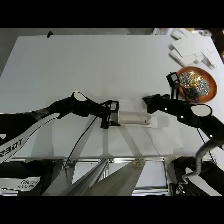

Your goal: Fold the box and place the chain.

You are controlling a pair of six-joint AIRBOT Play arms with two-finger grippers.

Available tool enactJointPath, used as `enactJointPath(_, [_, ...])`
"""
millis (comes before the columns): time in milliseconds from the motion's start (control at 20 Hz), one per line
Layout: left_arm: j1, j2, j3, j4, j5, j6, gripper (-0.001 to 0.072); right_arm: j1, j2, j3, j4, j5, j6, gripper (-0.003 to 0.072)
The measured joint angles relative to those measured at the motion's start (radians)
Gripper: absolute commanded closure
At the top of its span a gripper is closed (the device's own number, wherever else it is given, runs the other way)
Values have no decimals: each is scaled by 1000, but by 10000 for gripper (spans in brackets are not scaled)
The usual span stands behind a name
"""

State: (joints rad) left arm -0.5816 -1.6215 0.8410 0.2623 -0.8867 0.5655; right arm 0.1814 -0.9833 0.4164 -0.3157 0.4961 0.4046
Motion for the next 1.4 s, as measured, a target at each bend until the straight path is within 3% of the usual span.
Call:
enactJointPath(250, [0,0,0,0,-3,0,624,22,-141,3,19,-19,34,668])
enactJointPath(500, [0,0,0,-1,0,4,624,9,-97,48,-65,86,79,669])
enactJointPath(650, [0,0,0,-1,0,4,624,-36,10,73,-236,205,127,668])
enactJointPath(1000, [0,0,0,-1,0,3,624,-84,191,87,-827,520,109,667])
enactJointPath(1050, [0,0,0,-1,-1,3,624,-85,198,87,-866,551,69,648])
enactJointPath(1150, [0,0,0,-1,-1,3,624,-87,206,82,-912,594,-33,400])
enactJointPath(1400, [0,0,0,-1,-2,2,624,-89,214,15,-859,555,-277,386])
